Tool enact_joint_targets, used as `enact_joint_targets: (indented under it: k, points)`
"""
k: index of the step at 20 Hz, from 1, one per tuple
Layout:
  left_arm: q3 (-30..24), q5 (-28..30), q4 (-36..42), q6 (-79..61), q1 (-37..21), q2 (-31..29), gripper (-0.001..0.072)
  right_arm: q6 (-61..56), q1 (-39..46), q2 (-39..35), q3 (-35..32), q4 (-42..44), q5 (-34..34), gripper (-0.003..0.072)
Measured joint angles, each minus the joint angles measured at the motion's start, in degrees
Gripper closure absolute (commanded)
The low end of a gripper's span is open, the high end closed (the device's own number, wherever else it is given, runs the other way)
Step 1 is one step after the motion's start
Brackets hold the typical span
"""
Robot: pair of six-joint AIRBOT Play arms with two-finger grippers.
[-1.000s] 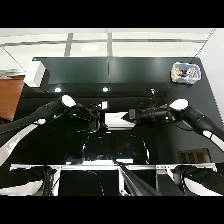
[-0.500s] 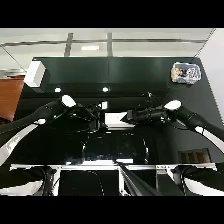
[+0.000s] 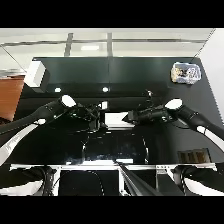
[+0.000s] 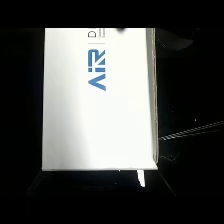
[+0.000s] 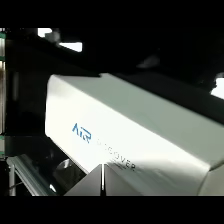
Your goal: Fold the box and place the chain.
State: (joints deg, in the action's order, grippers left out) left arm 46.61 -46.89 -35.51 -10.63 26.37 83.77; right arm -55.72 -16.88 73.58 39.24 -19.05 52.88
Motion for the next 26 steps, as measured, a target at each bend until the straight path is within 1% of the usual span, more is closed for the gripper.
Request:
enact_joint_targets:
  k: [2, 3, 4, 6, 9, 12, 16, 18, 21, 23, 26]
  points:
    - [0.0, 0.3, 0.0, 0.0, -0.3, 0.0, 0.0261, 0.3, 2.9, -2.8, 2.2, -0.1, 6.1, 0.0656]
    - [0.0, 0.3, 0.0, 0.0, -0.4, 0.0, 0.019, 0.4, 5.0, -4.5, 3.1, -1.4, 9.4, 0.0656]
    - [0.0, 0.5, 0.0, 0.1, -0.6, 0.0, -0.0006, 0.4, 7.6, -6.4, 3.9, -2.2, 12.1, 0.0656]
    - [0.0, 1.6, -0.5, 1.2, -0.9, -0.6, -0.0008, 0.3, 13.2, -10.1, 4.7, -5.9, 18.8, 0.0656]
    - [0.7, 0.3, -0.3, 3.6, -1.0, -3.0, -0.0002, -0.5, 21.9, -15.4, 5.4, -12.0, 26.2, 0.0656]
    - [2.1, -1.3, -0.5, 9.2, -0.8, -5.4, -0.0002, -1.1, 28.6, -19.0, 5.6, -15.5, 29.9, 0.0656]
    - [6.3, -2.1, -1.0, 15.7, 2.4, -6.3, -0.0001, -1.4, 32.6, -20.8, 5.7, -17.5, 30.7, 0.0656]
    - [9.8, -1.7, -2.6, 18.1, 4.8, -5.0, -0.0002, -1.4, 33.3, -21.2, 5.7, -18.1, 30.6, 0.0656]
    - [16.2, -2.0, -4.5, 21.4, 8.0, -0.7, -0.0002, -1.3, 33.8, -21.4, 5.7, -18.4, 30.5, 0.0655]
    - [20.1, -4.2, -5.2, 24.0, 9.3, 2.7, -0.0002, -1.1, 33.9, -21.5, 5.7, -18.4, 30.4, 0.0656]
    - [24.5, -7.5, -6.6, 26.9, 10.1, 7.2, -0.0002, -0.7, 34.0, -21.5, 5.7, -18.5, 29.6, 0.0656]
